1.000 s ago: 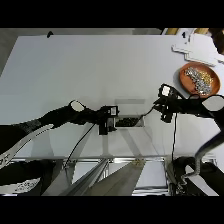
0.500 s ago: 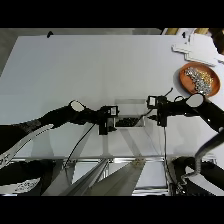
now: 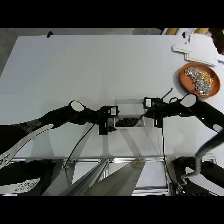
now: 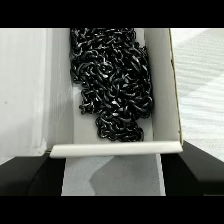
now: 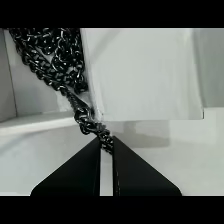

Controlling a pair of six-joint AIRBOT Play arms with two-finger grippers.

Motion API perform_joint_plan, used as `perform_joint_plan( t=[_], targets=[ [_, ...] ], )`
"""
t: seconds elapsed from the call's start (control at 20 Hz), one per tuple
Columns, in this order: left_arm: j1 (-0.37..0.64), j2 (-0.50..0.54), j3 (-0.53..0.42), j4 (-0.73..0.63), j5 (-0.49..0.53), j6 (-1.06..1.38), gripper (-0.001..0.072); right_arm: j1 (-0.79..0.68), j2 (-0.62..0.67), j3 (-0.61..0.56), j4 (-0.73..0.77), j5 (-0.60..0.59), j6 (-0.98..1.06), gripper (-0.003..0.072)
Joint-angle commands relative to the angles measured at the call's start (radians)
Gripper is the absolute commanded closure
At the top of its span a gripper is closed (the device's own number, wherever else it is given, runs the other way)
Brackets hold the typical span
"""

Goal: Fold the box and place the chain.

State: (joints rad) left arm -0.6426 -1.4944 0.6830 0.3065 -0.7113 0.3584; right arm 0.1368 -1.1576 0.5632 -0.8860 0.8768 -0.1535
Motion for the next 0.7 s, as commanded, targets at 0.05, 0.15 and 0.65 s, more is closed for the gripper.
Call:
perform_joint_plan(
  t=[0.05, 0.15, 0.65],
  targets=[
    [0.0, 0.0, 0.0, 0.0, 0.0, 0.0, 0.0568, 0.001, 0.121, -0.001, -0.039, 0.04, 0.173, 0.0665],
    [0.0, 0.0, 0.0, 0.0, 0.0, 0.0, 0.0568, 0.001, 0.207, -0.001, -0.058, 0.062, 0.298, 0.0665],
    [0.0, 0.0, 0.0, 0.0, 0.0, 0.0, 0.0568, 0.002, 0.43, -0.002, 0.365, 0.141, 0.392, 0.0665]
  ],
)
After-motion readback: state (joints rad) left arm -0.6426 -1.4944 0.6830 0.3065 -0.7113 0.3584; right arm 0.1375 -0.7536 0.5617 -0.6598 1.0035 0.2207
